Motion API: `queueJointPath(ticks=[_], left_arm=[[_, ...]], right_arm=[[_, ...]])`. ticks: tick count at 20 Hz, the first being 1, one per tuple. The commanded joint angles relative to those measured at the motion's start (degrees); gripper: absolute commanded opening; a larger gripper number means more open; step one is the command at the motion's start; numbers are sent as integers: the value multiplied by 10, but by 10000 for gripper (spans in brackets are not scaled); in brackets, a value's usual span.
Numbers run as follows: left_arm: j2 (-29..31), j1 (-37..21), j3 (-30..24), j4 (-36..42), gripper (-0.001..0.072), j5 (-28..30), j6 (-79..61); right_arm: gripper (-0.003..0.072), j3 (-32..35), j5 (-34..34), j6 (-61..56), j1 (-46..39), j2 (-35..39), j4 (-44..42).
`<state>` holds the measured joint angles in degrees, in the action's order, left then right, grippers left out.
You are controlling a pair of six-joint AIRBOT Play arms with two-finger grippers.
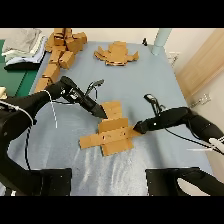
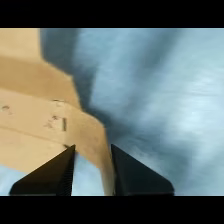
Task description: Fold the box.
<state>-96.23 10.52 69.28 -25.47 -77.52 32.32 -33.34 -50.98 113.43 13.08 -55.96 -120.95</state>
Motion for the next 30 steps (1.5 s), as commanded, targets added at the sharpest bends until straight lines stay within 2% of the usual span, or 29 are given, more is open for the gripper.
queueJointPath(ticks=[1,4,5,6,7,10,16,22,30], left_arm=[[35,24,-1,-2,7,63,-71],[90,59,-33,-2,6,152,-141],[105,70,-50,-3,6,176,-172],[115,80,-66,-5,7,192,-196],[116,87,-76,-12,7,196,-210],[116,101,-99,-37,7,226,-221],[116,102,-108,-37,10,227,-244],[116,102,-108,-45,11,203,-250],[116,102,-108,-45,12,194,-250]], right_arm=[[360,-72,-23,-133,-30,6,151],[342,-132,-24,-184,-54,12,174],[287,-138,-23,-195,-56,13,174],[158,-138,-21,-205,-56,12,174],[69,-138,-21,-209,-56,9,167],[21,-137,-8,-209,-52,-2,126],[21,-137,1,-209,-33,-19,116],[21,-137,1,-209,-33,-21,116],[21,-137,-18,-208,-33,-21,118]])
